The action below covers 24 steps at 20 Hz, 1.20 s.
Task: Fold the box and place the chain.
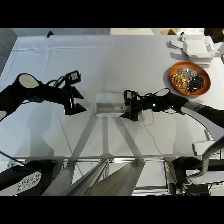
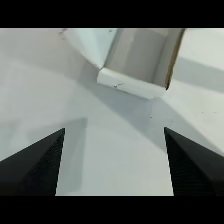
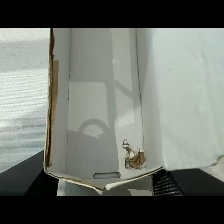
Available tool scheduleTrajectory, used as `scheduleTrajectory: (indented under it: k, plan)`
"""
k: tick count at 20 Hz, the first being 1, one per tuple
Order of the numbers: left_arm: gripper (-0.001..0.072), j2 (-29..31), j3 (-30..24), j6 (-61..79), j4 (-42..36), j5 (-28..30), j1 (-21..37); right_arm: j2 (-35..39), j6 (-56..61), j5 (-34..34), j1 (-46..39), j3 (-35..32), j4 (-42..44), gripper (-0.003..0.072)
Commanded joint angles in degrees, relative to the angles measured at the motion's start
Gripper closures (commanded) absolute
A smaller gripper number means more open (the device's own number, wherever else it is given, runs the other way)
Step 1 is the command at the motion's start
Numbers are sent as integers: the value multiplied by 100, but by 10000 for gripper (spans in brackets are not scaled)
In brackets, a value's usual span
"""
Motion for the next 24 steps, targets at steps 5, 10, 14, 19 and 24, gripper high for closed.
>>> scheduleTrajectory:
  k: [5, 10, 14, 19, 24]
  plan:
    - [9, -1082, -168, 2645, -1211, -79, -20, 2, 0, 2, 0, 4, 0, 169]
    - [8, -1410, -168, 2728, -1561, 225, -219, 2, 0, 2, 0, 4, 0, 169]
    - [9, -1427, -166, 2708, -1606, 365, -216, 2, 0, 2, 0, 4, 0, 169]
    - [9, -1429, -166, 3021, -1617, 367, -227, 2, 0, 2, 0, 4, 0, 169]
    - [9, -1436, -166, 3224, -1635, 409, -455, 2, 0, 2, 0, 4, 0, 169]
